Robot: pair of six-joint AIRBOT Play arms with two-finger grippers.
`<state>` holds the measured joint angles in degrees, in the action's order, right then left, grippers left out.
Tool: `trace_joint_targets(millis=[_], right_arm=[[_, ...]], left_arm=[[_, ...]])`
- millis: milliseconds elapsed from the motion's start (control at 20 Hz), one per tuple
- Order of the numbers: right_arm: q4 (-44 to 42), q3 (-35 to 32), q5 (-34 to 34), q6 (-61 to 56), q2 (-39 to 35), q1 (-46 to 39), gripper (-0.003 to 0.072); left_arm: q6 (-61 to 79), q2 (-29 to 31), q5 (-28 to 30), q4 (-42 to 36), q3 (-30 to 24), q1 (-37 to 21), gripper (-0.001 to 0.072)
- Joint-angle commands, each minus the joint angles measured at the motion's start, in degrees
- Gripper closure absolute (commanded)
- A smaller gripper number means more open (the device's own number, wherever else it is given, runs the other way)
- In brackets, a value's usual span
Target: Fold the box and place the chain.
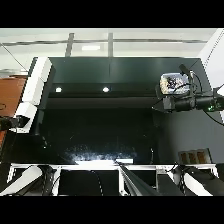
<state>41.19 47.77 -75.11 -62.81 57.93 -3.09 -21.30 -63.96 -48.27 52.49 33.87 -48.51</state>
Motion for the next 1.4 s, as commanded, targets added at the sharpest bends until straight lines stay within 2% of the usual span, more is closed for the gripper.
trace_joint_targets(millis=[0, 150, 200, 250, 300, 450, 600, 800, 900, 950, 1000, 1050, 1100, 1150, 1200, 1350], right_arm=[[0.0, 0.0, 1.0, -0.4, 0.0, 0.0, 0.0649], [0.0, 0.0, 1.2, -0.6, 0.0, 0.0, 0.0649], [0.0, 0.0, 1.1, -0.7, 0.0, 0.0, 0.0649], [0.0, 0.0, 0.7, -0.7, 0.0, 0.0, 0.0649], [0.0, 0.0, 0.5, -0.7, 0.0, 0.0, 0.0649], [0.0, 0.0, 0.7, -0.6, 0.0, 0.0, 0.0649], [0.0, 0.0, 0.9, -0.6, 0.0, 0.0, 0.0649], [0.0, 0.0, 1.0, 0.8, 0.0, 0.0, 0.0649], [0.0, 0.0, 2.4, 2.4, 0.0, 0.0, 0.0649], [0.1, 0.1, 3.5, 2.5, 0.0, -0.2, 0.0649], [0.1, 0.2, 4.5, 2.5, 0.0, -0.7, 0.0649], [0.0, 0.7, 4.5, 2.4, 0.0, -1.7, 0.0649], [0.3, 1.5, 3.3, 2.4, -0.1, -3.0, 0.065], [1.7, 2.3, 1.9, 2.0, -0.6, -4.2, 0.065], [4.9, 2.4, 1.7, 1.2, -2.2, -5.0, 0.0651], [22.8, 1.7, 3.8, -6.4, -10.6, -5.2, 0.0651]], left_arm=[[0.8, -0.7, 3.1, -0.5, 0.0, 1.8, 0.0546], [0.8, -0.7, 8.0, -0.5, 0.0, 5.6, 0.0522], [0.8, -0.7, 9.6, -0.5, 0.0, 6.5, 0.0412], [0.5, -0.7, 10.4, -0.5, 0.0, 6.9, 0.0125], [-1.0, -0.6, 10.8, -0.9, 0.0, 7.1, -0.0004], [-4.2, 1.0, 5.8, -1.5, 0.9, 7.1, -0.0004], [-6.6, 5.7, 1.2, -2.3, 1.6, 7.2, -0.0004], [-13.2, 16.9, -0.4, -0.7, 3.1, 7.2, -0.0004], [-15.9, 22.8, -0.2, -4.1, 4.4, 8.4, -0.0001], [-17.1, 25.2, -0.2, -7.1, 5.0, 9.9, 0.0033], [-18.9, 27.3, -0.3, -10.2, 5.3, 12.2, 0.0238], [-20.2, 29.0, -0.8, -11.7, 5.5, 15.5, 0.0505], [-20.9, 30.0, -1.7, -12.1, 5.5, 19.4, 0.0621], [-21.7, 30.6, -3.2, -11.5, 5.5, 24.3, 0.0679], [-24.4, 30.6, -3.8, -9.7, 5.5, 29.9, 0.068], [-44.6, 29.8, -1.0, 8.7, 5.5, 50.1, 0.0681]])
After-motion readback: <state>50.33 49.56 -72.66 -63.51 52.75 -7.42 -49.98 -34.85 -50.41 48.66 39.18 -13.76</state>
